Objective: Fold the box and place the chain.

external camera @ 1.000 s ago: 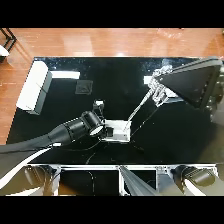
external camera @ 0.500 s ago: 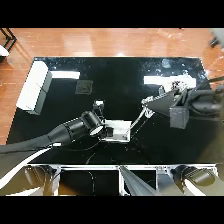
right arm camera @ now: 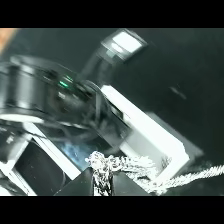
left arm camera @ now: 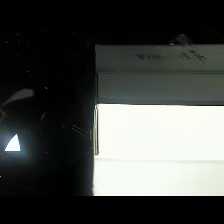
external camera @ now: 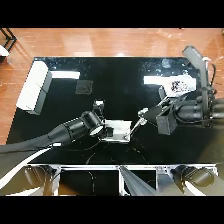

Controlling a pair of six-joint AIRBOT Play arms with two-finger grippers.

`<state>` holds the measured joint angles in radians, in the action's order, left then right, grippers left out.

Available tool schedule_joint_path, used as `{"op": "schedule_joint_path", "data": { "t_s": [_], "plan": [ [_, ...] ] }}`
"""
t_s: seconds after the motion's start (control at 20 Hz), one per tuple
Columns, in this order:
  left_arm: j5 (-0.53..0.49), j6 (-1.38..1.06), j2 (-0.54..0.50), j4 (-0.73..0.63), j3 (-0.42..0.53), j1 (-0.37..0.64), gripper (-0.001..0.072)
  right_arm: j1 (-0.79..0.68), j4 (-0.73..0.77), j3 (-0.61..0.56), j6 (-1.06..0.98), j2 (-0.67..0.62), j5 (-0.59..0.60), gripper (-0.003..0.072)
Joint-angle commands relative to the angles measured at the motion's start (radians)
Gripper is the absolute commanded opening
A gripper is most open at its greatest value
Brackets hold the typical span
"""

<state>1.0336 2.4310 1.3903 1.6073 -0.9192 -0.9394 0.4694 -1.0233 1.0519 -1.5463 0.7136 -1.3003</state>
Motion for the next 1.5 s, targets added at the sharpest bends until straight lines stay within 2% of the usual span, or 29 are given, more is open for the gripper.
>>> {"op": "schedule_joint_path", "data": {
  "t_s": [0.0, 0.2, 0.4, 0.6, 0.75, 0.8, 0.85, 0.9, 1.1, 1.25, 1.35, 1.4, 1.45],
  "plan": [
    [0.000, 0.000, 0.000, 0.000, 0.000, -0.001, 0.0024, 0.024, -0.001, -0.068, -0.040, 0.000, -0.008, 0.0018],
    [0.000, 0.000, 0.000, 0.000, 0.000, -0.001, 0.0025, 0.112, 0.131, -0.207, -0.040, 0.026, 0.190, 0.0019],
    [0.000, 0.000, 0.000, 0.000, 0.000, -0.001, 0.0024, 0.173, 0.132, -0.226, -0.034, 0.153, 0.336, 0.0019],
    [0.000, 0.000, 0.000, 0.000, 0.000, -0.001, 0.0024, 0.172, 0.068, -0.230, -0.029, 0.246, 0.352, 0.0020],
    [0.000, 0.000, 0.000, 0.000, 0.000, -0.001, 0.0024, 0.172, 0.033, -0.236, -0.044, 0.259, 0.356, 0.0021],
    [-0.001, 0.000, 0.000, 0.000, 0.000, -0.001, 0.0024, 0.172, 0.031, -0.236, -0.044, 0.259, 0.359, 0.0121],
    [-0.001, 0.000, 0.000, 0.000, 0.000, -0.001, 0.0024, 0.170, 0.026, -0.235, -0.044, 0.259, 0.357, 0.0444],
    [-0.001, 0.000, 0.000, 0.000, 0.000, -0.001, 0.0024, 0.160, 0.024, -0.234, -0.044, 0.258, 0.343, 0.0548],
    [-0.001, 0.000, 0.000, 0.000, 0.000, -0.001, 0.0024, -0.011, -0.041, -0.232, -0.029, 0.166, 0.204, 0.0549],
    [0.000, 0.000, 0.000, 0.000, 0.000, -0.001, 0.0024, -0.227, -0.274, -0.234, -0.038, 0.076, 0.111, 0.0548],
    [-0.001, 0.000, 0.000, 0.000, 0.000, -0.001, 0.0024, -0.361, -0.424, -0.268, -0.103, 0.082, 0.164, 0.0549],
    [0.000, 0.000, 0.000, 0.000, 0.000, -0.001, 0.0024, -0.416, -0.448, -0.302, -0.115, 0.092, 0.227, 0.0595],
    [-0.001, 0.000, 0.000, 0.000, 0.000, -0.001, 0.0024, -0.467, -0.441, -0.338, -0.115, 0.117, 0.298, 0.0699]
  ]
}}
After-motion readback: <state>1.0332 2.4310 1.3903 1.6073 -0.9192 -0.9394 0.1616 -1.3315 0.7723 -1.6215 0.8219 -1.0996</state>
